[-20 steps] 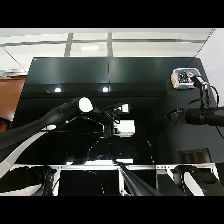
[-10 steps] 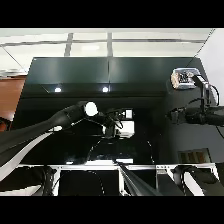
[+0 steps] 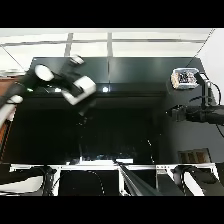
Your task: Fold the box and place the chain.
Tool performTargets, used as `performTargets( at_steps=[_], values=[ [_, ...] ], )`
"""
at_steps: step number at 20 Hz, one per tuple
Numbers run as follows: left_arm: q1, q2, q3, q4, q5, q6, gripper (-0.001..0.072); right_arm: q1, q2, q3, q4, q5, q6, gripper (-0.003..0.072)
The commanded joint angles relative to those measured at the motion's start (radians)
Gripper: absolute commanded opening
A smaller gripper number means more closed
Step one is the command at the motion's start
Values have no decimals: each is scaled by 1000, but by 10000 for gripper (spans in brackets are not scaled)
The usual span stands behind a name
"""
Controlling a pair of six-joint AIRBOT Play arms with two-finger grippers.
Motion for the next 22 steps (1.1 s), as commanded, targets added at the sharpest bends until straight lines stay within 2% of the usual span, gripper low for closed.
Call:
performTargets(
  at_steps=[1, 3, 5, 11, 14, 15, 16, 17, 18, 22],
  values=[
    [295, -32, 94, 44, -5, -175, 287, -1, 0, 0, 0, -49, 0, 9],
    [404, -82, 163, 43, 27, -200, 287, -1, -2, 0, 0, -77, 0, 9],
    [455, -148, 229, 43, 84, -237, 287, -1, -13, 0, 4, -119, -1, 9],
    [451, -448, 523, 57, 40, -228, 287, -1, -24, 0, -8, -238, -1, 8],
    [446, -529, 596, 54, 6, -235, 291, 0, -26, 0, -23, -239, 0, 9],
    [442, -531, 596, 60, 5, -238, 388, -1, -26, 0, -48, -256, 1, 9],
    [438, -531, 597, 68, 7, -238, 675, 0, -26, 0, -82, -273, 11, 9],
    [437, -530, 610, 77, -10, -262, 705, 0, -26, 0, -116, -286, 29, 9],
    [437, -526, 646, 99, -47, -285, 705, -1, -26, 0, -137, -291, 40, 9],
    [436, -476, 906, 147, -291, -491, 701, -1, -24, 29, -162, -281, 40, 9]
  ],
)
